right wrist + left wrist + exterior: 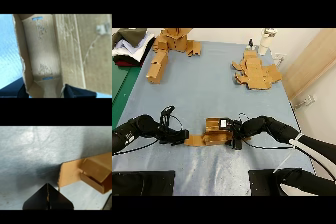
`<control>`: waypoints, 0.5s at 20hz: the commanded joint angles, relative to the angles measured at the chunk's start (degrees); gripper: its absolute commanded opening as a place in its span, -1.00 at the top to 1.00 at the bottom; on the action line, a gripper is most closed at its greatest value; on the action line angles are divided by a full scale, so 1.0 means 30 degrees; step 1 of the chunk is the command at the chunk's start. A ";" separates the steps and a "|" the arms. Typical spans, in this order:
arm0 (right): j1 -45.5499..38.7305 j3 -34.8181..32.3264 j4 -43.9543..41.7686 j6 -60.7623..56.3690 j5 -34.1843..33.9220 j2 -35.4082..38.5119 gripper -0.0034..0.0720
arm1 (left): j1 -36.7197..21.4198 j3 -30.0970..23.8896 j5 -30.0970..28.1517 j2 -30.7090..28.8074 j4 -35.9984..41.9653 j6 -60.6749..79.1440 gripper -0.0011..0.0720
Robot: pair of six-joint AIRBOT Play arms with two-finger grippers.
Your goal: Fold the box.
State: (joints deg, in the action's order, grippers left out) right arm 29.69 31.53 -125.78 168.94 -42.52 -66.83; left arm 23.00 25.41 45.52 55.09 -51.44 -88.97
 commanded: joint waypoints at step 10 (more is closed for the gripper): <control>0.0015 0.0015 0.0000 0.0000 0.0007 0.0000 -0.25 | 0.2339 -0.0277 -0.1741 0.1158 0.3912 0.2339 0.94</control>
State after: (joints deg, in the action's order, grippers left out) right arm 29.69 31.53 -125.75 168.97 -42.50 -66.83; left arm 28.10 24.64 41.28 57.95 -40.56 -81.95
